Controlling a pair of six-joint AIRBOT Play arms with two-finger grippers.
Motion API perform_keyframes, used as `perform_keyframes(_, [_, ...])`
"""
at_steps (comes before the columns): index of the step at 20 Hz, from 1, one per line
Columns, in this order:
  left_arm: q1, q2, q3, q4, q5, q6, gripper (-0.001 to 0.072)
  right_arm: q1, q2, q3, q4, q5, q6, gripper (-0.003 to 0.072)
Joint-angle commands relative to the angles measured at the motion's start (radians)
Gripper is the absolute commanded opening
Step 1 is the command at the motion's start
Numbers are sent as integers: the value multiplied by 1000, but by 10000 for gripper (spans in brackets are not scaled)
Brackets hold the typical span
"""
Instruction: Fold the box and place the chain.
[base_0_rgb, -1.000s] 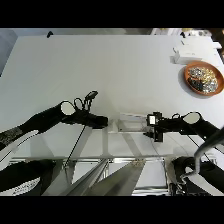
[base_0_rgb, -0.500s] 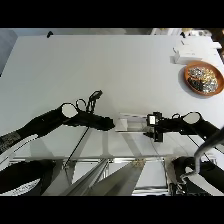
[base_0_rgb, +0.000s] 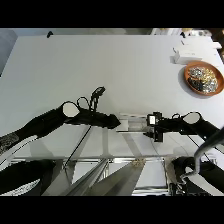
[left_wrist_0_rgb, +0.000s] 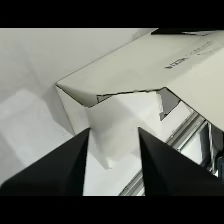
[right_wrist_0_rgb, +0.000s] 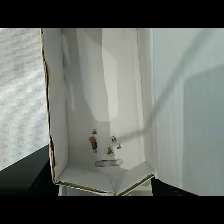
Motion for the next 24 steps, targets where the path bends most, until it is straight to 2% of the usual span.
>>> perform_keyframes(1, [-36, -8, 5, 8, 53, -6, 400, 0, 0, 0, 0, 0, 0, 408])
perform_keyframes(3, [-55, -31, 29, 59, 59, -54, 400, 0, 0, 0, 0, 0, 0, 408])
perform_keyframes(7, [-91, -92, 121, 277, 16, -293, 400, 0, 0, 0, 0, 0, 0, 408])
perform_keyframes(14, [-111, -106, 214, 587, -83, -667, 400, 0, 0, 0, 0, 0, 0, 408])
perform_keyframes(20, [-182, -210, 375, 619, -220, -708, 400, 0, 0, 0, 0, 0, 0, 408])
perform_keyframes(24, [-205, -246, 435, 692, -298, -808, 399, 0, 0, 0, 0, 0, 0, 408])
